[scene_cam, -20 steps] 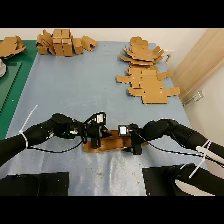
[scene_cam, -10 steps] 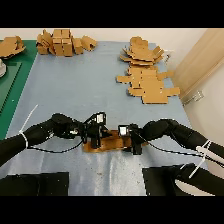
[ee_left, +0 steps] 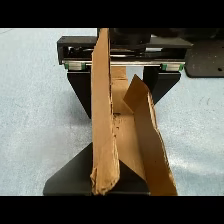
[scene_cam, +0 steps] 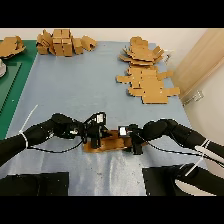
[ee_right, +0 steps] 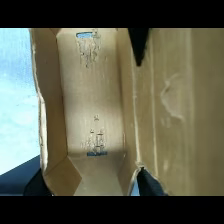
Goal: Fold the box.
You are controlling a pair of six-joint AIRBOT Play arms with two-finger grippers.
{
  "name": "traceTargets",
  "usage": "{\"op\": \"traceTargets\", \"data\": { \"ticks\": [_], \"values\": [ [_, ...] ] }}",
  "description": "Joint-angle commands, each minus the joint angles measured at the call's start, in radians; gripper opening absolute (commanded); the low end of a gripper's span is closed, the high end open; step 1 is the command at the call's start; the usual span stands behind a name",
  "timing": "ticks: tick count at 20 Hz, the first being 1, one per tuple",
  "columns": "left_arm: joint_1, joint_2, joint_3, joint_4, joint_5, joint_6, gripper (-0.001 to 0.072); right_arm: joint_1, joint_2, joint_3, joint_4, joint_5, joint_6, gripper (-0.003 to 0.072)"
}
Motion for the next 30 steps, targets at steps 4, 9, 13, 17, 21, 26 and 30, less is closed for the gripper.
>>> {"op": "traceTargets", "data": {
  "ticks": [4, 9, 13, 17, 21, 26, 30],
  "values": [
    [0.0, 0.0, -0.001, 0.0, 0.0, 0.0, 0.0016, 0.001, -0.002, -0.001, -0.004, 0.001, 0.0, 0.0673],
    [0.0, 0.0, -0.001, 0.0, 0.0, 0.0, 0.0016, 0.001, -0.002, -0.001, -0.002, 0.001, 0.0, 0.0606],
    [0.0, 0.0, -0.001, 0.0, 0.0, 0.0, 0.0016, 0.001, -0.009, 0.0, 0.009, 0.003, 0.0, 0.057],
    [0.0, 0.0, -0.001, 0.0, 0.0, 0.0, 0.0016, 0.001, -0.009, 0.0, 0.01, 0.004, 0.0, 0.057],
    [0.0, 0.0, -0.001, 0.0, 0.0, 0.0, 0.0016, 0.001, -0.009, -0.001, 0.01, 0.006, 0.001, 0.0569],
    [0.0, 0.0, -0.001, 0.0, 0.0, 0.0, 0.0016, 0.001, -0.009, -0.001, 0.017, 0.009, 0.001, 0.0484],
    [0.0, 0.0, -0.001, 0.0, 0.0, 0.0, 0.0016, 0.001, -0.009, -0.001, 0.018, 0.009, 0.001, 0.047]
  ]
}}
